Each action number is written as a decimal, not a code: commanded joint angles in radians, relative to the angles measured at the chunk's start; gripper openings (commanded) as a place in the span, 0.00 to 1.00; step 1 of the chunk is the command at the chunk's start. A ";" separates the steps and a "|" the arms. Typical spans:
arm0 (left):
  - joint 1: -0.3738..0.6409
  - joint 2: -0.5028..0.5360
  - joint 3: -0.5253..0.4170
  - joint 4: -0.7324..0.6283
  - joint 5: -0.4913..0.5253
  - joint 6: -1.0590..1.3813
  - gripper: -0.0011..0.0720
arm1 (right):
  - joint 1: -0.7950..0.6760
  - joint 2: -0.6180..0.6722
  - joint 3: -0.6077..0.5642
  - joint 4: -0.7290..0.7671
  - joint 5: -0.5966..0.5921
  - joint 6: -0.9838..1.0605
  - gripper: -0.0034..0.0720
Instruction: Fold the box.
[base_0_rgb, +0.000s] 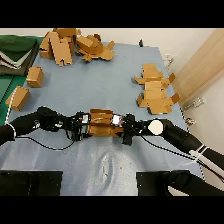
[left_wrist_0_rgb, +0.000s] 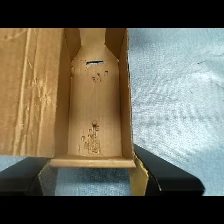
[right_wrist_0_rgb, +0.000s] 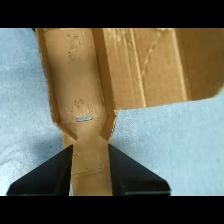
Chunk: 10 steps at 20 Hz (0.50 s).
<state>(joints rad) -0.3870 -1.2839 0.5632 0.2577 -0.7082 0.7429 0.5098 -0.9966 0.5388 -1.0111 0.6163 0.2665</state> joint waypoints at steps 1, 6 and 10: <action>0.000 0.000 0.001 0.000 0.001 0.000 0.54 | -0.006 -0.002 0.000 0.003 0.029 -0.024 0.62; 0.000 0.000 0.001 0.000 0.001 0.000 0.54 | -0.005 -0.028 0.000 0.012 -0.006 -0.025 0.68; 0.000 0.000 0.001 0.000 0.000 0.000 0.54 | -0.005 -0.043 0.000 0.051 -0.062 -0.076 0.68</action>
<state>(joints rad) -0.3870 -1.2839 0.5632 0.2581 -0.7078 0.7429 0.5053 -1.0298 0.5392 -0.9901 0.5907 0.2298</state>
